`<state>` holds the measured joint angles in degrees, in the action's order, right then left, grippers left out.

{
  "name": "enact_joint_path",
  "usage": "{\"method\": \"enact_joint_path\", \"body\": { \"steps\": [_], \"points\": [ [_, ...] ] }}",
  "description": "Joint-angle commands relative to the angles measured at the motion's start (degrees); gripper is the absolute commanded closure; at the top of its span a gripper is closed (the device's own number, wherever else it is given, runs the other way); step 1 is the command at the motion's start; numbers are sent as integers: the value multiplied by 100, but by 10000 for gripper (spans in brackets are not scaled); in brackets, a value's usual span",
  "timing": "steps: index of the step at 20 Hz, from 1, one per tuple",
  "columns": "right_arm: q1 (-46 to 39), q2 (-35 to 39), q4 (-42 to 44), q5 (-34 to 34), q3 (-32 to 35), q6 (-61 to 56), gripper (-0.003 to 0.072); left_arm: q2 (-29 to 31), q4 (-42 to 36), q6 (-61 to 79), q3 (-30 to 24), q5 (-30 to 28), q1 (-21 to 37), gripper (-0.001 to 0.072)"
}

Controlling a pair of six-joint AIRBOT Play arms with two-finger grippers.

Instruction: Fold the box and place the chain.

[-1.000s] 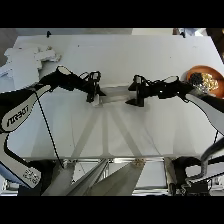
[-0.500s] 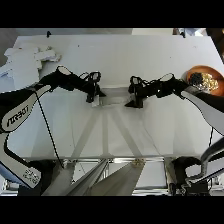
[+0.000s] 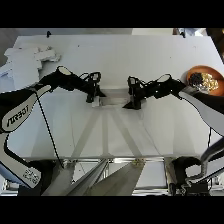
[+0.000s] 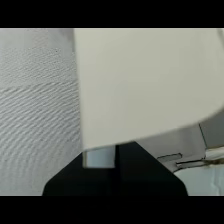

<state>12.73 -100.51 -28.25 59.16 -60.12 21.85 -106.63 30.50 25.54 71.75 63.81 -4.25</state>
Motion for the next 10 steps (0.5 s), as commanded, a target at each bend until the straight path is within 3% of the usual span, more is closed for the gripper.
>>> {"method": "enact_joint_path", "body": {
  "steps": [1, 10],
  "points": [
    [-2, -4, -98, -227, -7, -374, -8, -2, -2, -2, 4, -13, -2, 692],
    [0, -4, -304, -234, -7, -446, -8, -2, -2, -2, 4, -13, -2, 692]
  ]
}}
